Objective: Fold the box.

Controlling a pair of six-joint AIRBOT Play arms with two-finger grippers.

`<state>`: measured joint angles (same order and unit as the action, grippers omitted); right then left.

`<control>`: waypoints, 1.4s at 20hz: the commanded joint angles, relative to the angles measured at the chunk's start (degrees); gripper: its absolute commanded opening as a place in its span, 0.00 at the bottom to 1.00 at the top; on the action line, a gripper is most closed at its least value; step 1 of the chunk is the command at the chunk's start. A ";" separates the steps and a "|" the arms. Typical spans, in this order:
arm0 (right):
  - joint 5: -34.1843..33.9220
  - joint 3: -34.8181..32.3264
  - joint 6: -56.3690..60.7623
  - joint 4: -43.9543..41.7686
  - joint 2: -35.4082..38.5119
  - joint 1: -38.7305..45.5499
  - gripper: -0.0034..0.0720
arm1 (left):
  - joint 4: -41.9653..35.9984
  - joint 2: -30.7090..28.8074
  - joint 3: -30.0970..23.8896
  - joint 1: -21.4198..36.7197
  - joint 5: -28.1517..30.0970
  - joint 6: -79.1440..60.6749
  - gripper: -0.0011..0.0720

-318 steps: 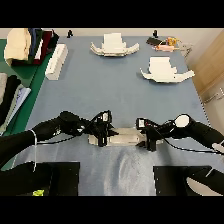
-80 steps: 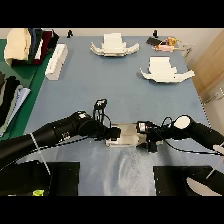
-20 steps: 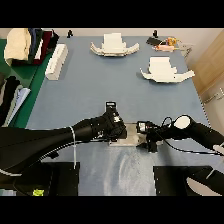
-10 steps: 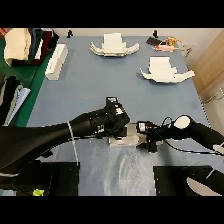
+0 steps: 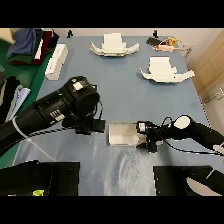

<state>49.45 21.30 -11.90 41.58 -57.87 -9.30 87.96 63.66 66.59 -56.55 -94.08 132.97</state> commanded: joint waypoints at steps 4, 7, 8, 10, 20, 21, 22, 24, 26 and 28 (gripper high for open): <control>0.00 0.04 0.02 -0.02 0.02 0.00 0.72 | -21.42 -2.93 -8.02 9.57 16.94 -46.03 0.04; 0.00 0.04 0.02 -0.02 0.02 0.00 0.72 | -18.10 -3.06 -12.09 7.85 22.64 -58.64 0.03; 0.02 0.04 0.02 -0.02 0.04 0.00 0.72 | -18.21 -3.63 -14.10 7.74 24.63 -62.25 0.03; 0.00 0.04 0.02 -0.02 0.02 0.00 0.72 | -18.53 -6.95 -20.20 8.63 30.73 -69.20 0.03; 0.00 0.04 0.02 -0.02 0.02 0.00 0.72 | -37.90 -13.44 -43.98 15.47 59.43 -117.24 0.98; 0.00 0.04 0.02 -0.02 0.02 0.00 0.72 | -41.31 -12.81 -44.02 15.47 59.56 -120.87 0.98; 0.02 0.04 0.02 -0.02 0.02 0.00 0.72 | -44.92 -12.35 -44.02 15.47 59.65 -124.85 0.98; 0.00 0.04 0.02 -0.02 0.02 0.00 0.72 | -52.43 -10.69 -44.02 15.47 59.63 -132.52 0.98; 0.00 0.04 0.02 -0.02 0.02 0.00 0.72 | -56.68 -7.58 -44.02 15.47 59.67 -136.39 0.98; 0.00 0.04 0.02 -0.02 0.02 0.00 0.72 | -56.76 -5.53 -43.76 15.45 60.96 -136.78 0.98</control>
